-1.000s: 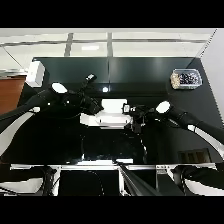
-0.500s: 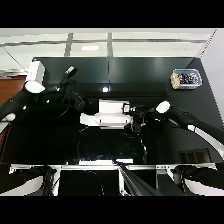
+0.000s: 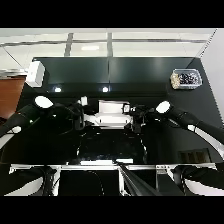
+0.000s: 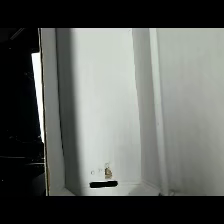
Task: Fold the box and place the chain.
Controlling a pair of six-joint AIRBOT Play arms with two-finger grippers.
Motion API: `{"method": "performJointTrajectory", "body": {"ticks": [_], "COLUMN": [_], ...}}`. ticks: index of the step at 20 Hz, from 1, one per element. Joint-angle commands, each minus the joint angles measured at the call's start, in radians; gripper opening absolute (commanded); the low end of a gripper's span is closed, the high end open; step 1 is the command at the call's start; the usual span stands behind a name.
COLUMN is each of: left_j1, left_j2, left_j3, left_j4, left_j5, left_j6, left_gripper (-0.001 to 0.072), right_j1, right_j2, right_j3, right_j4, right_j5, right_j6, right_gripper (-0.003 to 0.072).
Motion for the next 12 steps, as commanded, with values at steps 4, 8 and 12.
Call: {"method": "performJointTrajectory", "body": {"ticks": [4, 8, 12], "left_j1": [-0.083, -0.084, -0.084], "left_j2": [-0.035, -0.039, -0.047], "left_j3": [0.000, 0.003, 0.006], "left_j4": [0.042, -0.041, -0.114], "left_j5": [0.100, 0.042, 0.050], "left_j6": [0.072, 0.072, 0.072], "left_gripper": [0.0666, 0.0326, 0.0277], "right_j1": [0.001, 0.001, 0.001], "right_j2": [0.001, 0.001, 0.001], "right_j3": [0.001, 0.001, 0.001], "right_j4": [0.000, 0.000, 0.000], "right_j5": [0.003, 0.019, 0.019], "right_j6": [0.000, 0.000, 0.000], "right_gripper": [0.0411, 0.0411, 0.0411]}}
